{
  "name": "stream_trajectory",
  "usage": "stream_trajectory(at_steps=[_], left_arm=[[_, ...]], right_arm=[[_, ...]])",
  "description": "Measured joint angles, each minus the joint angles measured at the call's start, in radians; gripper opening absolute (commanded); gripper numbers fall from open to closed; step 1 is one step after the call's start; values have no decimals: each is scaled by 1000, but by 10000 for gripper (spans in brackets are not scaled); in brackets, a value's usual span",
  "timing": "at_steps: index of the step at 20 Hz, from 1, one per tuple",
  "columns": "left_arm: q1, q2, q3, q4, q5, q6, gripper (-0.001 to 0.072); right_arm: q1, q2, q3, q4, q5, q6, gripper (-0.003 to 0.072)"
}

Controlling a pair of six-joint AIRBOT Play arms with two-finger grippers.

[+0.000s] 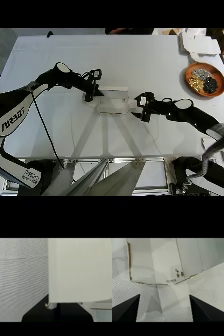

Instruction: Fold the box and place the chain.

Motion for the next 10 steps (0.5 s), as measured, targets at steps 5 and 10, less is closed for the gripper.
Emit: stream_trajectory(at_steps=[5, 10], left_arm=[[0, 0, 0, 0, 0, 0, 14], [0, 0, 0, 0, 0, 0, 14]], right_arm=[[0, -51, 0, 94, -8, -101, 691], [25, -77, 0, 149, 13, -163, 691]])
